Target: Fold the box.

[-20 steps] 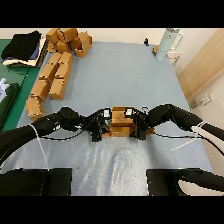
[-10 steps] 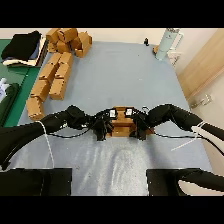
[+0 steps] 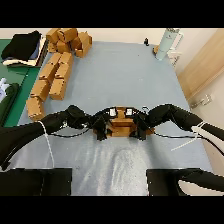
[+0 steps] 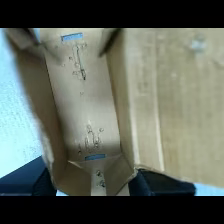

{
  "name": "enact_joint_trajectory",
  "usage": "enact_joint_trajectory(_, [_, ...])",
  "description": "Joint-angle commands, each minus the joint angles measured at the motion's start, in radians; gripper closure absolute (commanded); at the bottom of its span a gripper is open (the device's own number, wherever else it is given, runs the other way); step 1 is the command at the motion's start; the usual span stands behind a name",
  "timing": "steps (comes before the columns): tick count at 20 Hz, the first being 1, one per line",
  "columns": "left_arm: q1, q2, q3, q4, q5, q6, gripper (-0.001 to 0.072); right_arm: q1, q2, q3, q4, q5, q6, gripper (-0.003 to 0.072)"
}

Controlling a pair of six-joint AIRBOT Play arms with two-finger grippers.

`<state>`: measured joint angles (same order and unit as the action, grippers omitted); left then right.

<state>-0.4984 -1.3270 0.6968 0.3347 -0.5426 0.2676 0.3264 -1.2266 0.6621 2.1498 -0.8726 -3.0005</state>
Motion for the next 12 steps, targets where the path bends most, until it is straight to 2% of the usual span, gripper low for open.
enact_joint_trajectory(1, [0.008, 0.042, 0.000, 0.150, 0.005, -0.174, 0.0695, 0.000, 0.000, 0.000, 0.000, 0.000, -0.001, 0.0159])
enact_joint_trajectory(3, [0.031, 0.121, 0.000, 0.352, -0.027, -0.457, 0.0695, 0.000, 0.000, 0.000, 0.000, 0.000, -0.001, 0.0160])
enact_joint_trajectory(5, [0.085, 0.216, 0.000, 0.548, -0.122, -0.780, 0.0695, 0.000, 0.000, 0.000, 0.000, 0.000, -0.001, 0.0159])
enact_joint_trajectory(7, [0.170, 0.302, -0.014, 0.660, -0.210, -1.088, 0.0695, 0.000, 0.000, 0.000, 0.000, 0.000, -0.001, 0.0160])
enact_joint_trajectory(10, [0.332, 0.344, -0.063, 0.687, -0.307, -1.545, 0.0696, 0.000, 0.000, 0.000, 0.000, 0.000, -0.001, 0.0159])
enact_joint_trajectory(12, [0.386, 0.322, -0.111, 0.614, -0.344, -1.586, 0.0695, 0.000, 0.000, 0.000, 0.000, 0.000, -0.001, 0.0159])
